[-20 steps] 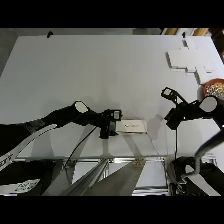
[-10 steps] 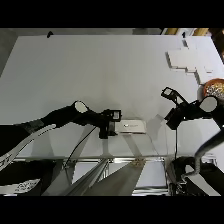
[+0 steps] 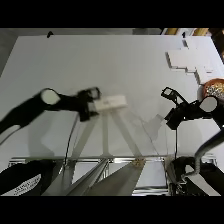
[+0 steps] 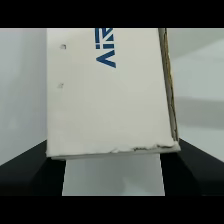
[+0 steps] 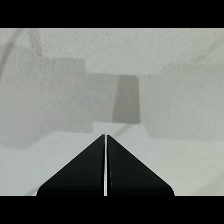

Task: Fold the box and place the chain.

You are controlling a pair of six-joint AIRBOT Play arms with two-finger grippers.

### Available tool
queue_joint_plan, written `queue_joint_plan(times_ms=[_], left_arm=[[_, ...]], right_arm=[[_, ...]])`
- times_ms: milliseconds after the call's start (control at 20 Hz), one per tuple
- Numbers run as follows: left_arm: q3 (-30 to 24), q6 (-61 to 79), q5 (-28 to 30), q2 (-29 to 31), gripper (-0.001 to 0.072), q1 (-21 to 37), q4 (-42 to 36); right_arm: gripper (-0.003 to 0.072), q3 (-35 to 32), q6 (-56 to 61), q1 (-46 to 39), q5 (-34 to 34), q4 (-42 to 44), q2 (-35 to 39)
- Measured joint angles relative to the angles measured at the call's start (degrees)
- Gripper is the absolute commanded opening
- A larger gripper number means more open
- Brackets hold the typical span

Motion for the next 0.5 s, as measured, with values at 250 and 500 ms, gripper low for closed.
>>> queue_joint_plan(times_ms=[250, 500], left_arm=[[0.0, -22.99, 1.38, 5.79, 0.0275, 22.6, 7.58], [-0.04, -43.15, 2.38, 6.91, 0.0276, 42.16, 13.38]], right_arm=[[0.0022, 0.0, 0.0, 0.0, 0.0, 0.0, 0.0], [0.0022, 0.0, 0.0, 0.0, 0.0, 0.0, 0.0]])
